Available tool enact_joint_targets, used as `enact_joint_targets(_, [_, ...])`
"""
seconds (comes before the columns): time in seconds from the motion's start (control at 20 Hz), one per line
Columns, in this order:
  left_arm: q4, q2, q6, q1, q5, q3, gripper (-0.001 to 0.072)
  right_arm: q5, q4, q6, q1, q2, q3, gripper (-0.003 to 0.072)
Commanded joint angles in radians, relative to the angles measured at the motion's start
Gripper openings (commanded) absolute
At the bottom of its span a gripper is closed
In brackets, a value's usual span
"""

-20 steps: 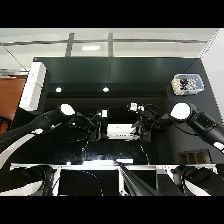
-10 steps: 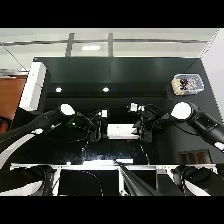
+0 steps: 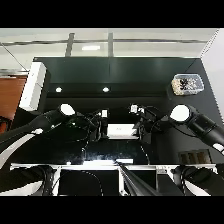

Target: Fold the box and place the chain.

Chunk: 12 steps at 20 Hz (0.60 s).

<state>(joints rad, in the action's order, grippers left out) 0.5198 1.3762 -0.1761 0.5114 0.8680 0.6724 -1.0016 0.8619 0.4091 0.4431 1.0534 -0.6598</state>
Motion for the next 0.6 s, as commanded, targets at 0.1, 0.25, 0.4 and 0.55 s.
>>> enact_joint_targets(0.1, [0.001, 0.000, 0.000, 0.000, 0.000, 0.000, 0.0464, 0.018, 0.004, 0.005, 0.000, 0.001, 0.010, 0.0277])
enact_joint_targets(0.25, [0.001, 0.000, 0.000, 0.000, 0.000, 0.000, 0.0464, 0.004, 0.008, 0.130, -0.001, -0.018, -0.017, 0.0277])
enact_joint_targets(0.4, [0.001, 0.000, 0.000, 0.000, 0.000, 0.000, 0.0464, -0.045, 0.029, 0.273, -0.014, -0.082, -0.032, 0.0278])
enact_joint_targets(0.55, [0.001, 0.000, 0.000, 0.000, 0.000, 0.000, 0.0464, -0.142, 0.047, 0.512, -0.072, -0.137, -0.032, 0.0276])
